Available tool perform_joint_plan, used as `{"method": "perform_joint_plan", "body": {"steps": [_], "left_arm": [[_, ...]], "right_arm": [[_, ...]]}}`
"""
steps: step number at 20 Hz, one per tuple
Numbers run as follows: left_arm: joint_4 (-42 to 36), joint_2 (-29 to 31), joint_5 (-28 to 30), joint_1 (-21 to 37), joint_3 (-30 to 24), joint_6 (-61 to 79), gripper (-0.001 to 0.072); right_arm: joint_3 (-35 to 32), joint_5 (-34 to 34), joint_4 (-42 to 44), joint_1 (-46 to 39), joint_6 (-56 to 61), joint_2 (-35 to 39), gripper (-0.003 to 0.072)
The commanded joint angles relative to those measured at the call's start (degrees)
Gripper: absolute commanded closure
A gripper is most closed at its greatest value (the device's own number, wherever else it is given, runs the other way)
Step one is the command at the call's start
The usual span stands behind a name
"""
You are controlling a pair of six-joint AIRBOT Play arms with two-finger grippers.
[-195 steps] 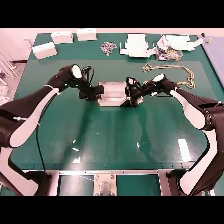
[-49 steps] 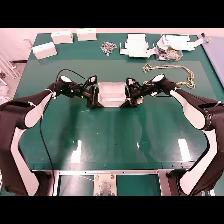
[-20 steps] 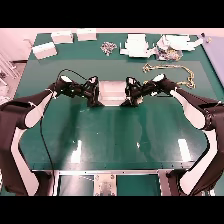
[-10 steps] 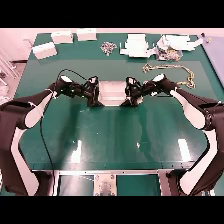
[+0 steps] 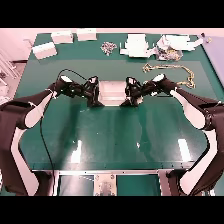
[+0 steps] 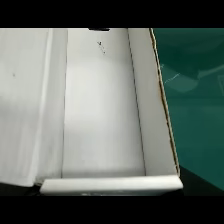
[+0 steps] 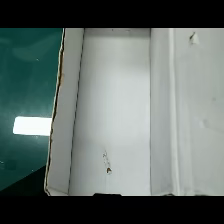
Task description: Fold the box and place the chain.
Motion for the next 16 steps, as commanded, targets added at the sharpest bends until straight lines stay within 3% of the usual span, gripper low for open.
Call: {"method": "perform_joint_plan", "body": {"steps": [1, 12, 14, 16], "left_arm": [[0.0, 0.0, 0.0, 0.1, 0.0, 0.0, 0.0080], [0.0, 0.0, 0.0, 0.1, 0.0, 0.0, 0.0080], [0.0, 0.0, 0.0, 0.1, 0.0, 0.0, 0.0080], [0.0, 0.0, 0.0, 0.1, 0.0, 0.0, 0.0080]], "right_arm": [[0.0, 0.0, 0.0, 0.0, 0.0, 0.0, 0.0180], [0.0, 0.7, 0.2, 0.2, -0.2, 0.1, 0.0171], [0.1, 0.9, 0.3, -0.5, 0.0, 0.3, -0.0031], [0.1, 2.5, 0.4, -1.4, 0.0, 0.7, -0.0033]]}}
